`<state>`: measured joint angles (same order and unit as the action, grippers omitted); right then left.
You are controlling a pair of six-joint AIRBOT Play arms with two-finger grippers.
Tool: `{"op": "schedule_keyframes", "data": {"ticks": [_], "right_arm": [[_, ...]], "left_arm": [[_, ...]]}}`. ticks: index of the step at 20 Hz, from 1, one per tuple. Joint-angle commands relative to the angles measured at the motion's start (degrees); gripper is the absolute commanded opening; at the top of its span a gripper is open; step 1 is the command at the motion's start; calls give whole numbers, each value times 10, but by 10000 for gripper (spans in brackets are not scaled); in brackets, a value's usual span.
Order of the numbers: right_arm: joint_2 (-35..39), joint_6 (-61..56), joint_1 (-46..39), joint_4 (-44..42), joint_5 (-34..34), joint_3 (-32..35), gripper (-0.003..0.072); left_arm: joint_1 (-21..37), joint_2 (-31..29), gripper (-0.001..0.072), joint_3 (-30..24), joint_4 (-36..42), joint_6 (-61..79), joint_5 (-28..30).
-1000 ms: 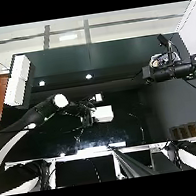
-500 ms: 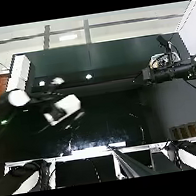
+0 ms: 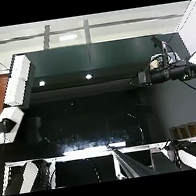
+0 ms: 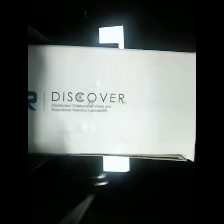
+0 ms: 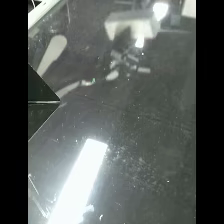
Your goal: Fold the box and place the chain.
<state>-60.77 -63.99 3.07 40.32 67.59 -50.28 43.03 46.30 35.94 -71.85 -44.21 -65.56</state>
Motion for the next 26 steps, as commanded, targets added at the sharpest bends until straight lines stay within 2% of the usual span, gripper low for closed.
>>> {"op": "schedule_keyframes", "data": {"ticks": [1, 4, 7, 10, 14, 15, 16, 17, 19, 21, 23, 26], "right_arm": [[0, -3, 4, 18, -7, 0, 23], [0, -21, 4, 18, -7, 0, 23], [0, -42, 4, 18, -7, 0, 23], [0, -65, 4, 18, -8, 0, 23], [0, -76, 4, 18, -8, 0, 24], [0, -77, 4, 18, -8, 0, 24], [0, -78, 4, 18, -7, 0, 24], [0, -79, 4, 17, -7, 0, 23], [0, -81, 4, 17, -5, 0, 24], [0, -80, 4, 18, -11, 0, 23], [0, -80, 4, 17, -23, 0, 23], [0, -78, 4, 17, -46, 0, 23]], "left_arm": [[95, 19, 463, -2, 41, 62, 80], [103, 65, 463, -2, 42, 124, 110], [98, 120, 464, -2, 92, 136, 178], [84, 172, 463, -2, 184, 234, 185], [44, 213, 470, -2, 203, 282, 193], [36, 216, 511, -2, 203, 282, 203], [27, 216, 579, -2, 203, 285, 215], [22, 216, 713, -2, 203, 280, 233], [20, 209, 715, 6, 203, 249, 224], [20, 184, 715, 24, 203, 219, 172], [20, 140, 715, 48, 203, 218, 110], [19, 64, 714, 80, 248, 170, 76]]}}
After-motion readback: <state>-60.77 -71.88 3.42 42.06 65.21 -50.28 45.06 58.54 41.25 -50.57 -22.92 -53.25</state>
